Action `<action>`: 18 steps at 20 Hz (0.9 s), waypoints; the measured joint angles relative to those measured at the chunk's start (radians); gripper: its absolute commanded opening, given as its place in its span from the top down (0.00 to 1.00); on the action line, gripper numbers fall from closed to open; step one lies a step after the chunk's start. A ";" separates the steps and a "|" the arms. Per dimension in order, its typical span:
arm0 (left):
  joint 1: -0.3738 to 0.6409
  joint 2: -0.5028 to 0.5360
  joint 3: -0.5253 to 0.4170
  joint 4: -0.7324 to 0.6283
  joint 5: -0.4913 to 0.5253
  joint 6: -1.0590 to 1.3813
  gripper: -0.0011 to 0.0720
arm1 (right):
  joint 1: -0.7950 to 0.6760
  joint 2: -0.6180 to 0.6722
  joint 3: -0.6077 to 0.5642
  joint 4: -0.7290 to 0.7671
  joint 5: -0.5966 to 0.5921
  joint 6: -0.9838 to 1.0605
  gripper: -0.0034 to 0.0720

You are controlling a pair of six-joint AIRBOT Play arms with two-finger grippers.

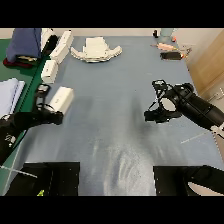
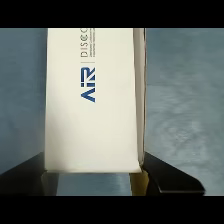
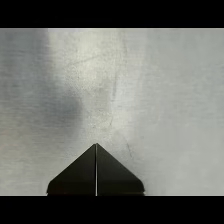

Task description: Fold the box.

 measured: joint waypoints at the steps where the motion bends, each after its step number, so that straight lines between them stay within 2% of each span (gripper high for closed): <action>1: 0.065 -0.003 0.000 0.019 0.006 -0.020 0.28 | 0.000 0.000 0.000 0.000 -0.011 -0.001 0.95; 3: 0.166 -0.031 0.002 0.042 0.048 -0.048 0.28 | 0.000 0.000 0.000 0.000 -0.024 -0.002 0.95; 6: 0.239 -0.129 0.032 0.056 0.121 -0.065 0.28 | 0.000 0.000 0.000 -0.002 -0.043 -0.002 0.95; 13: 0.278 -0.447 0.244 0.002 0.194 -0.031 0.28 | 0.000 -0.002 0.000 0.000 -0.090 -0.002 0.95; 18: 0.282 -0.622 0.393 -0.116 0.176 0.098 0.28 | 0.000 -0.023 0.000 0.001 -0.109 -0.002 0.95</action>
